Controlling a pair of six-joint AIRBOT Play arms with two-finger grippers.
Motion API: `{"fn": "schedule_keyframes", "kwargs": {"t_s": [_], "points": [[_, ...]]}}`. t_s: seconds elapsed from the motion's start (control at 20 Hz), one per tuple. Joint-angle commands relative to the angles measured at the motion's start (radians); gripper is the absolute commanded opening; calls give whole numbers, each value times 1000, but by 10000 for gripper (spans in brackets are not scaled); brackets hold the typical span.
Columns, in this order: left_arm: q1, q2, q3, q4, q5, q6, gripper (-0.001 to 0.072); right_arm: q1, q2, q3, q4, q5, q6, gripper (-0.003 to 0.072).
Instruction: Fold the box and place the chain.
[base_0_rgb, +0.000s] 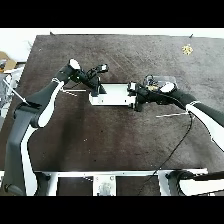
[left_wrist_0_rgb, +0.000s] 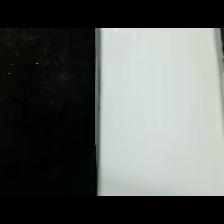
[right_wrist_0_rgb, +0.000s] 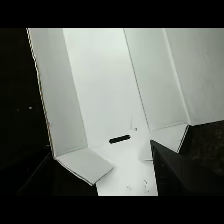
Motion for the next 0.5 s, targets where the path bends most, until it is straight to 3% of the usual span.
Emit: {"fn": "schedule_keyframes", "kwargs": {"t_s": [0.0, 0.45], "points": [[0, 0, 0, 0, 0, 0, 11, -27, -32, 54, 16, 46, 13, 633], [0, 0, 0, 0, 1, 0, 11, -35, -58, 155, 14, 113, 25, 635]]}}
